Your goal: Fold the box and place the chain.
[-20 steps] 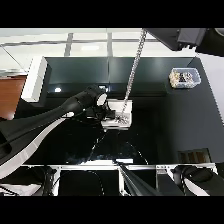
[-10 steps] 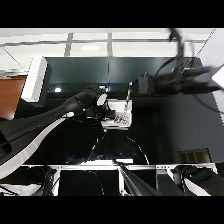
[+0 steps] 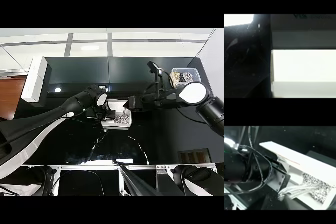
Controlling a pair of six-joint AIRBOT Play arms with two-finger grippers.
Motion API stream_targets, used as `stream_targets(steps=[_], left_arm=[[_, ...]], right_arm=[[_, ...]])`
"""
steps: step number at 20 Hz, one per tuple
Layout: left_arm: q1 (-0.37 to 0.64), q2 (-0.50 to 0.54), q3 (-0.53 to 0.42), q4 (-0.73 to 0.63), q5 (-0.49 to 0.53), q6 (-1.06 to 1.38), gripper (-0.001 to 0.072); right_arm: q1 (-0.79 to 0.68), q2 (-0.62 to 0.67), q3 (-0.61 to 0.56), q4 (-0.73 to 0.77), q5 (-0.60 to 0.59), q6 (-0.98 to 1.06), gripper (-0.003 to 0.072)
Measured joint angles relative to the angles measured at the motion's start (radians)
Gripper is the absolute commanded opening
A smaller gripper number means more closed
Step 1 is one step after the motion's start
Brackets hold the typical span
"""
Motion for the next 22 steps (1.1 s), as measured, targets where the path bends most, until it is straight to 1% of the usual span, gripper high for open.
stream_targets(steps=[2,4,6,10,11,13,14,16,18,20,22], left_arm=[[0.000,0.000,0.000,0.000,0.000,0.000,0.0028],[0.000,0.000,0.000,0.000,0.000,0.000,0.0028],[0.000,0.000,0.000,-0.001,0.000,0.000,0.0028],[0.005,-0.001,0.000,-0.006,0.000,0.001,0.0033],[0.006,-0.001,0.002,-0.011,-0.001,0.001,0.0085],[0.006,-0.001,0.016,-0.016,-0.029,0.000,0.0406],[0.006,0.006,0.028,-0.016,-0.051,0.000,0.0522],[-0.002,0.039,0.047,-0.004,-0.064,0.000,0.0524],[-0.014,0.106,0.056,0.042,-0.090,0.001,0.0524],[-0.020,0.192,0.048,0.128,-0.115,0.004,0.0524],[-0.006,0.296,0.002,0.233,-0.157,0.006,0.0525]], right_arm=[[-0.003,-0.003,-0.005,-0.010,-0.006,0.000,0.0266],[-0.031,-0.005,-0.008,-0.057,-0.003,0.000,0.0265],[-0.072,-0.005,-0.010,-0.145,0.012,0.002,0.0264],[-0.135,-0.006,-0.011,-0.367,0.042,0.046,0.0265],[-0.140,-0.006,-0.011,-0.397,0.047,0.055,0.0265],[-0.147,-0.006,-0.011,-0.440,0.055,0.062,0.0265],[-0.150,-0.006,-0.011,-0.453,0.057,0.065,0.0265],[-0.152,-0.006,-0.011,-0.473,0.061,0.069,0.0265],[-0.153,-0.006,-0.011,-0.483,0.061,0.072,0.0265],[-0.154,-0.006,-0.011,-0.491,0.061,0.072,0.0265],[-0.154,-0.006,-0.013,-0.493,0.061,0.073,0.0265]])
